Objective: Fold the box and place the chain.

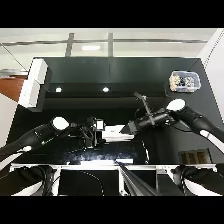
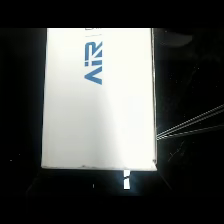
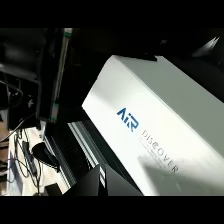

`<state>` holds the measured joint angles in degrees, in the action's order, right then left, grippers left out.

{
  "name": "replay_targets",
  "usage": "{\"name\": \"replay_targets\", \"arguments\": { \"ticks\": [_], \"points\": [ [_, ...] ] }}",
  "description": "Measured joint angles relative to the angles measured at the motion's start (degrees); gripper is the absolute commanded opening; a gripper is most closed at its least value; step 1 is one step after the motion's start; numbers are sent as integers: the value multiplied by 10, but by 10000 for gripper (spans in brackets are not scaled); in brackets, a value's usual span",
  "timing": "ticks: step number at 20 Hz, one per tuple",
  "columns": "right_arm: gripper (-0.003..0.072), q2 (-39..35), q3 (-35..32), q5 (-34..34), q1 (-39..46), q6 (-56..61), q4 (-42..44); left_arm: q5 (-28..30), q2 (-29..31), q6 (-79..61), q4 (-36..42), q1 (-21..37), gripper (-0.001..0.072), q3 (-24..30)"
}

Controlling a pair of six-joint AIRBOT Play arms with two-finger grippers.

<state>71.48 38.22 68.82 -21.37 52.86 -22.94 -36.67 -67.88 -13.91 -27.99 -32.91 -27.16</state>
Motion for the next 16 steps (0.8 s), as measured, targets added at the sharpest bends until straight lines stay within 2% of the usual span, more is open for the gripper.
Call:
{"name": "replay_targets", "arguments": {
  "ticks": [7,16],
  "points": [
    [43,54,-4,-31,-11,10,9,0,0,0,0,0,345,0],
    [43,61,-2,-44,-7,18,-17,0,0,0,0,0,345,0]
  ]
}}
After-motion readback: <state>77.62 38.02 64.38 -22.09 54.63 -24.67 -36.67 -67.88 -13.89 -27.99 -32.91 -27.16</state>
